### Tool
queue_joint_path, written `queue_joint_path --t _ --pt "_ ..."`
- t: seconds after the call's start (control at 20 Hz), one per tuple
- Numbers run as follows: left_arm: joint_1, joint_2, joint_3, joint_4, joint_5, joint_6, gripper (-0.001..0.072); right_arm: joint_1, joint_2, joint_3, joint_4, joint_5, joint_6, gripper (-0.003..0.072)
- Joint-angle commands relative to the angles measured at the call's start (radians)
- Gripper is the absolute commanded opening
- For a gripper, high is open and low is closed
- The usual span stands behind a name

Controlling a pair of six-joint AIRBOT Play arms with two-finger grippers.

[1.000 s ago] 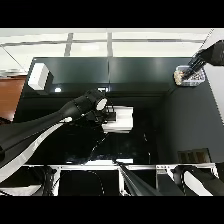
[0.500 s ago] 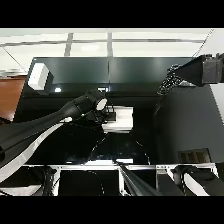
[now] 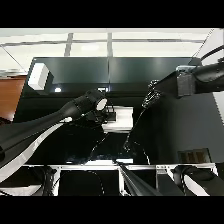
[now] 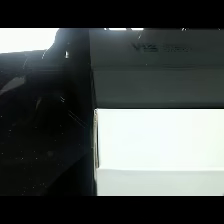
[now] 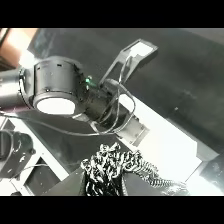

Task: Fold the box and place the chain.

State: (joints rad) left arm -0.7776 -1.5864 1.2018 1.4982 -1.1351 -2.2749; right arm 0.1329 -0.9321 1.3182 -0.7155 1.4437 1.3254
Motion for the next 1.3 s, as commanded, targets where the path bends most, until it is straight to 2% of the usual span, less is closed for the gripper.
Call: queue_joint_path --t 0.0,0.3,0.5,0.7,0.95,1.25 --pt "0.0 0.0 0.0 0.0 0.0 0.0 0.0028 0.013 -0.006 -0.026 0.009 -0.028 -0.006 0.0007" --pt "0.0 0.0 0.0 0.0 -0.002 0.0 0.0028 0.012 -0.024 -0.026 0.017 -0.043 -0.006 0.0008" --pt "0.0 0.0 0.0 0.0 -0.003 0.0 0.0028 0.048 -0.087 -0.039 0.046 -0.049 -0.028 0.0007" --pt "0.0 0.0 0.0 0.0 -0.003 0.0 0.0028 0.123 -0.131 -0.17 0.046 -0.16 -0.049 0.0008" --pt "0.0 0.0 0.0 0.0 -0.002 0.0 0.0027 0.178 -0.145 -0.392 0.108 -0.429 -0.068 0.0008" --pt "0.0 0.0 0.0 0.001 -0.002 0.0 0.0027 0.264 -0.251 -0.436 0.107 -0.494 -0.08 0.0011"
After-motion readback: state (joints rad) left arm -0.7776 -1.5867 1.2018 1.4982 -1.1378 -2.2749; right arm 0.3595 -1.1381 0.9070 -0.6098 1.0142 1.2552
